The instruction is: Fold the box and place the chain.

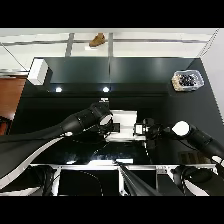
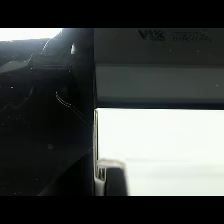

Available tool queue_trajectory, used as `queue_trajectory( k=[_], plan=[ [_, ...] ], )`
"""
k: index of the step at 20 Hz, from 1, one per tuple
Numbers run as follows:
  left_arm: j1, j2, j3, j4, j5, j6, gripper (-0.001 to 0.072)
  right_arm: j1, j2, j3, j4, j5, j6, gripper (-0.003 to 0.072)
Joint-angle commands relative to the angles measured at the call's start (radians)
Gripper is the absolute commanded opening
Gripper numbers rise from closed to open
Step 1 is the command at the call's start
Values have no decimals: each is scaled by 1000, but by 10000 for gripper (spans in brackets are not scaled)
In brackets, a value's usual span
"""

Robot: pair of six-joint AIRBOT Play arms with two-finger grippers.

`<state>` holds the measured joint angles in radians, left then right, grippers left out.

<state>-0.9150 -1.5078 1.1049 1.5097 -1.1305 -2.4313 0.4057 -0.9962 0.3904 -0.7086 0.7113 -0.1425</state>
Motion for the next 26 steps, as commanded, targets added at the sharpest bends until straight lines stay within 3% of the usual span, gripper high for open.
queue_trajectory(
  k=[1,2,3,5,6,7,20,26],
  plan=[
    [0,1,0,0,0,0,25,1,0,8,0,8,17,627],
    [0,0,0,0,0,0,25,1,0,8,0,15,18,578],
    [0,0,0,0,0,0,25,2,0,8,1,27,19,438],
    [0,0,0,0,0,0,25,2,0,8,2,32,19,377],
    [0,0,0,0,0,0,25,2,0,8,2,34,19,265],
    [0,0,0,0,0,0,26,2,0,8,8,33,19,244],
    [0,0,0,0,3,0,25,2,-11,7,281,3,19,244],
    [0,0,0,0,2,0,25,2,-50,7,291,3,19,243]
  ],
)
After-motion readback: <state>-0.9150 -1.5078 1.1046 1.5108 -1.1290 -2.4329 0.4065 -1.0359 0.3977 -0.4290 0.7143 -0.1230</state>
